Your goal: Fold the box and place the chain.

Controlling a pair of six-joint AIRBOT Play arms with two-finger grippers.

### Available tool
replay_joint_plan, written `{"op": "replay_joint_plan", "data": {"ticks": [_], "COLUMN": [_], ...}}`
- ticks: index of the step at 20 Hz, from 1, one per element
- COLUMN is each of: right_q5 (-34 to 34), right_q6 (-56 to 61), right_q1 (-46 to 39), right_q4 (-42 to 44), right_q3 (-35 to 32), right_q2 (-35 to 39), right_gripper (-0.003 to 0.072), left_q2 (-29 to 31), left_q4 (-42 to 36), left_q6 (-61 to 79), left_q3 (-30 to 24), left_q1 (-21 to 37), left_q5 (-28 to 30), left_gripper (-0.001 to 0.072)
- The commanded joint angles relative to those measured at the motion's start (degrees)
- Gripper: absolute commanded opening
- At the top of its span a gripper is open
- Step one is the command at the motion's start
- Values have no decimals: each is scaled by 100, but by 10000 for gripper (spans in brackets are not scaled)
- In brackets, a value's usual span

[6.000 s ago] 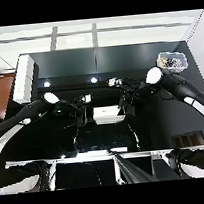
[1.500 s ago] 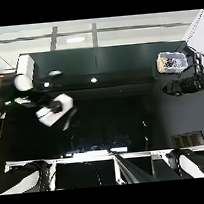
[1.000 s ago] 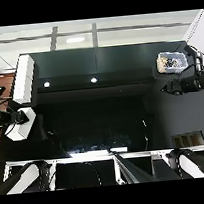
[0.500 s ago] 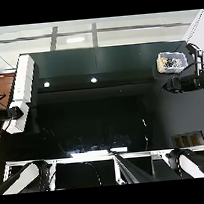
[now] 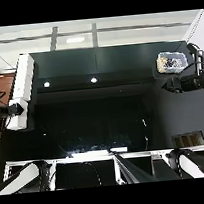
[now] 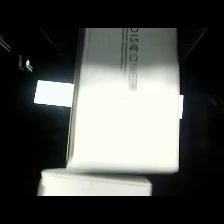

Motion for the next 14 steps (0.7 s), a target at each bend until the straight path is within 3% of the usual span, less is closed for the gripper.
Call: {"op": "replay_joint_plan", "data": {"ticks": [1, 4, 9, 10, 12, 14], "right_q5": [-4, -131, -2000, -2323, -2824, -3071], "right_q6": [0, -2, -96, -142, -157, -157], "right_q1": [-4, 17, 962, 1169, 1390, 1399], "right_q4": [2, 13, 232, 142, -72, -275], "right_q3": [-2, 0, 0, 0, 0, 0], "right_q2": [-2, -2, -4, -4, -4, -13], "right_gripper": [18, 18, 19, 18, 18, 18], "left_q2": [24, 179, 660, 787, 1108, 1443], "left_q4": [-9, -44, -754, -892, -1349, -1746], "left_q6": [15, 15, 20, -20, -55, -160], "left_q3": [155, 739, 1891, 2050, 2138, 2006], "left_q1": [2, -15, -603, -780, -1126, -1530], "left_q5": [-166, -741, -1032, -1043, -1130, -1226], "left_gripper": [716, 717, 712, 627, 18, 22]}}
